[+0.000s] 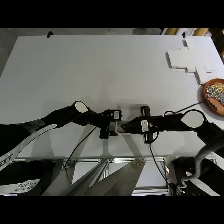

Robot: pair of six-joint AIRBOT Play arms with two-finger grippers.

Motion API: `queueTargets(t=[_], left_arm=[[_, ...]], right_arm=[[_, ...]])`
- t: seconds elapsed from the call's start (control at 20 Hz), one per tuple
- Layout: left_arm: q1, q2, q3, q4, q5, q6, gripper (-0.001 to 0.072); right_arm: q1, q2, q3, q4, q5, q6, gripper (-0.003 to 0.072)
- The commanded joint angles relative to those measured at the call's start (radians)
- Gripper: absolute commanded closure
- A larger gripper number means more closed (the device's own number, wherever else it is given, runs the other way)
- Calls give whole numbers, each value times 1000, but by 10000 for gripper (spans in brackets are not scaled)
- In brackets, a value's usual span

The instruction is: Fold the box and place the chain.

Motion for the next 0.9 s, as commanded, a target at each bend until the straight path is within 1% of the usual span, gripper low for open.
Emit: queueTargets(t=[0.0, 0.1, 0.2, 0.3, 0.4, 0.5, 0.55, 0.85], left_arm=[[1, 0, 0, 0, 0, 0, 420], [1, 0, 0, 0, 0, 0, 420], [1, 0, 0, 0, 0, 0, 420], [1, 0, 0, 0, 0, 0, 420], [1, 0, 0, 0, 0, 0, 420], [1, 0, 0, 0, 0, 0, 420], [1, 0, 0, 0, 0, 0, 420], [1, 0, 0, 0, 0, 0, 420]], right_arm=[[-36, -16, 48, -47, 71, 0, 494], [-119, -16, 103, -93, 177, 1, 494], [-233, -16, 141, -112, 279, 0, 495], [-343, -16, 143, -146, 279, 0, 496], [-411, -18, 143, -277, 278, 0, 497], [-423, -38, 142, -419, 276, 20, 510], [-423, -60, 141, -460, 271, 33, 510], [-423, -204, 111, -501, 199, 48, 501]])
